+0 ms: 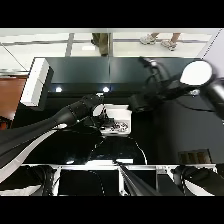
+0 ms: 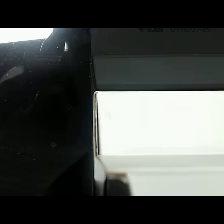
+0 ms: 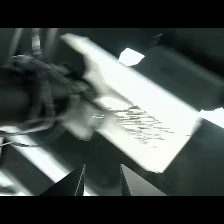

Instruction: Fold the box and place the chain.

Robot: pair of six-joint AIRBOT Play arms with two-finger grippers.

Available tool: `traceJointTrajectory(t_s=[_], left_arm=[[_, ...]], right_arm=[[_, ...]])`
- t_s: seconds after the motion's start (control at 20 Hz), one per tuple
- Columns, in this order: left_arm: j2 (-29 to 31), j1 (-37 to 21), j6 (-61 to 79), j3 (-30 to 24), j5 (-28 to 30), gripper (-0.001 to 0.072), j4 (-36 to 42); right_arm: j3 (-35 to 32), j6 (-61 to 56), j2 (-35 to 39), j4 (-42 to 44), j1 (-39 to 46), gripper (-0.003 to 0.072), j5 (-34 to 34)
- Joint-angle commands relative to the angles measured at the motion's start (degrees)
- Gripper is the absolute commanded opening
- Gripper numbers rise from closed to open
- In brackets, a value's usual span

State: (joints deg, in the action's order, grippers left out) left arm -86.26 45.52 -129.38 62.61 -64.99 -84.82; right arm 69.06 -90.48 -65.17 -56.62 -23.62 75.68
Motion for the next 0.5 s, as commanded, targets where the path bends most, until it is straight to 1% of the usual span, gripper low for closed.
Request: traceJointTrajectory(t_s=[0.0,0.05,0.1,0.15,0.3,0.45], left_arm=[[0.0,0.0,0.0,0.0,0.0,0.0027,0.0],[0.0,0.0,0.0,0.0,0.1,0.0027,0.0],[0.0,0.0,0.0,0.0,0.3,0.0027,0.0],[0.0,0.0,0.0,0.0,0.7,0.0027,0.0],[0.0,0.0,0.0,0.0,2.3,0.0027,0.0],[0.0,0.0,0.3,0.0,1.9,0.0028,-0.2]], right_arm=[[-0.3,-0.2,7.3,-17.5,5.5,0.0272,2.6],[-1.3,-0.8,9.7,-24.2,6.7,0.0272,1.7],[-2.6,-2.1,11.8,-28.1,7.8,0.0272,0.3],[-4.0,-2.5,13.6,-29.4,9.1,0.0271,-1.5],[-8.2,-2.8,15.7,-28.9,11.7,0.0272,-7.5],[-12.7,-2.8,15.7,-27.8,11.8,0.0272,-12.8]])
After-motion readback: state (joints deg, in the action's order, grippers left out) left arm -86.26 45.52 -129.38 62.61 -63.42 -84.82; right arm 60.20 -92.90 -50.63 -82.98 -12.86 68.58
